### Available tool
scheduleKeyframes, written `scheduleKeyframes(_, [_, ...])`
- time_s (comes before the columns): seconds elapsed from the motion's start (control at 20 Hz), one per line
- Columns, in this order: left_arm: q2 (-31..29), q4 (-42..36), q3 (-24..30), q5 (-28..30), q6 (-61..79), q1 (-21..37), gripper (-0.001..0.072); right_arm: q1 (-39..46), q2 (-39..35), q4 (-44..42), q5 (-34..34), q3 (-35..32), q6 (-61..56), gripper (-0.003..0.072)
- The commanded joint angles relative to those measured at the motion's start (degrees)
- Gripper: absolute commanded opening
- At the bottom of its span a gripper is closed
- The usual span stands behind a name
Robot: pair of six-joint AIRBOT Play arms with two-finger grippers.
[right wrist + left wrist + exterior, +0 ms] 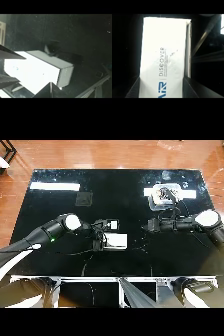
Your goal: Fold the box and place the chain.
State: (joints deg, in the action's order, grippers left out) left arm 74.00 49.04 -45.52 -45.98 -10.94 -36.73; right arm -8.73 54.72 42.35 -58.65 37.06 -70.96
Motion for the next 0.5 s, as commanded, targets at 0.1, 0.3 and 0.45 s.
scheduleKeyframes(0.1, [0.13, 0.46, 0.00, -0.15, 0.02, -0.04, 0.0389, 0.02, -0.04, -0.02, 0.00, 0.00, -0.02, 0.0020])
scheduleKeyframes(0.3, [0.00, 3.45, -0.87, -0.68, -5.03, -0.02, 0.0194, 0.02, -0.04, -0.02, 0.00, 0.00, -0.02, 0.0020])
scheduleKeyframes(0.45, [-0.37, 11.15, -4.35, -2.58, -15.32, 0.61, 0.0194, 0.02, -0.02, -0.02, 0.00, 0.00, -0.02, 0.0020])
